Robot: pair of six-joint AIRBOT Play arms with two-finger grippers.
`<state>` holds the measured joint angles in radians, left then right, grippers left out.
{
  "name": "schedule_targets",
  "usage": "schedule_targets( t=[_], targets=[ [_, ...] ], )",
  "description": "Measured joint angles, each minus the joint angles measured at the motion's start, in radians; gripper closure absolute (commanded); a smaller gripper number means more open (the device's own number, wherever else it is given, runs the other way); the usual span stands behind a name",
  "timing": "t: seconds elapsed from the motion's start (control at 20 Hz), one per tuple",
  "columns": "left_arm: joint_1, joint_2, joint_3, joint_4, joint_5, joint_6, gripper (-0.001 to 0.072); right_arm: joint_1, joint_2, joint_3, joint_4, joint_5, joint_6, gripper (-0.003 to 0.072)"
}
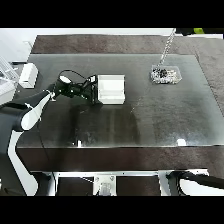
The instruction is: Fold the box and place the chain.
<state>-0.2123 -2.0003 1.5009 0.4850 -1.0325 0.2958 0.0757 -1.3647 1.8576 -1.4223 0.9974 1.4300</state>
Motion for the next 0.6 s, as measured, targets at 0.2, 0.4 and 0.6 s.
schedule_targets(
  t=[0.2, 0.4, 0.6],
  targets=[
    [0.0, 0.0, 0.0, 0.0, 0.0, 0.0, 0.019, 0.098, 0.087, 0.0, -0.013, 0.004, -0.004, 0.0681],
    [0.0, 0.0, 0.0, 0.0, 0.0, 0.0, 0.019, 0.204, 0.138, 0.0, -0.022, 0.008, -0.021, 0.068],
    [0.0, 0.0, 0.0, 0.0, 0.0, 0.0, 0.0191, 0.293, 0.155, 0.0, -0.03, 0.008, -0.026, 0.068]
  ],
)
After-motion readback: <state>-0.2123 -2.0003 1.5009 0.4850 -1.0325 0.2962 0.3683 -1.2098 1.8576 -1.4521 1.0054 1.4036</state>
